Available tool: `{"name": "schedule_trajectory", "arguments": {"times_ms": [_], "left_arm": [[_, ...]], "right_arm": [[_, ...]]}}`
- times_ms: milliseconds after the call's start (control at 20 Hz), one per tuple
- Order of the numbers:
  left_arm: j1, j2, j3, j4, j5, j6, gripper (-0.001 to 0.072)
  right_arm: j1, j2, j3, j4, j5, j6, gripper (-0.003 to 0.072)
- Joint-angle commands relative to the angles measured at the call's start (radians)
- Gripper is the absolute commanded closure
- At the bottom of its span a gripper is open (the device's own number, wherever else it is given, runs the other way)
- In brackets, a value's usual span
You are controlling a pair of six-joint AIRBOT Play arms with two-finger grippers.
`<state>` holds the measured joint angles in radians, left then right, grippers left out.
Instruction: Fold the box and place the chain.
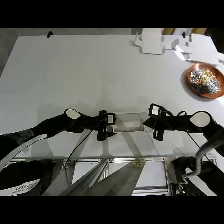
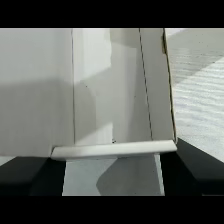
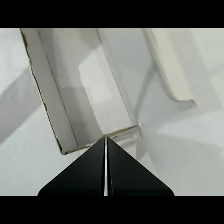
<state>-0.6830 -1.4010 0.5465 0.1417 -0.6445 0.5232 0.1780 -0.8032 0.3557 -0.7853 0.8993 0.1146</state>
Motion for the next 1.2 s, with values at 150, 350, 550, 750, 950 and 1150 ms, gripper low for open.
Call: {"name": "schedule_trajectory", "arguments": {"times_ms": [150, 350, 550, 750, 950, 1150], "left_arm": [[0.0, 0.0, 0.0, 0.001, 0.001, 0.0, 0.0575], [0.0, 0.0, 0.0, 0.001, 0.001, 0.0, 0.0575], [0.0, 0.0, 0.0, 0.001, 0.0, 0.0, 0.0575], [0.0, 0.0, 0.0, 0.001, 0.001, 0.0, 0.0575], [0.0, 0.0, 0.0, 0.001, 0.001, 0.0, 0.0575], [0.0, 0.0, 0.0, 0.001, 0.001, 0.0, 0.0575]], "right_arm": [[-0.183, 0.072, 0.081, -0.105, -0.028, 0.578, 0.0669], [-0.416, 0.011, 0.099, -0.144, -0.056, 0.808, 0.0669], [-0.396, -0.164, 0.098, -0.173, 0.098, 0.852, 0.0669], [-0.293, -0.291, 0.098, -0.16, 0.126, 0.888, 0.0669], [-0.191, -0.317, 0.098, -0.089, 0.11, 0.887, 0.0668], [-0.183, -0.311, 0.098, 0.014, 0.158, 0.843, 0.0631]]}}
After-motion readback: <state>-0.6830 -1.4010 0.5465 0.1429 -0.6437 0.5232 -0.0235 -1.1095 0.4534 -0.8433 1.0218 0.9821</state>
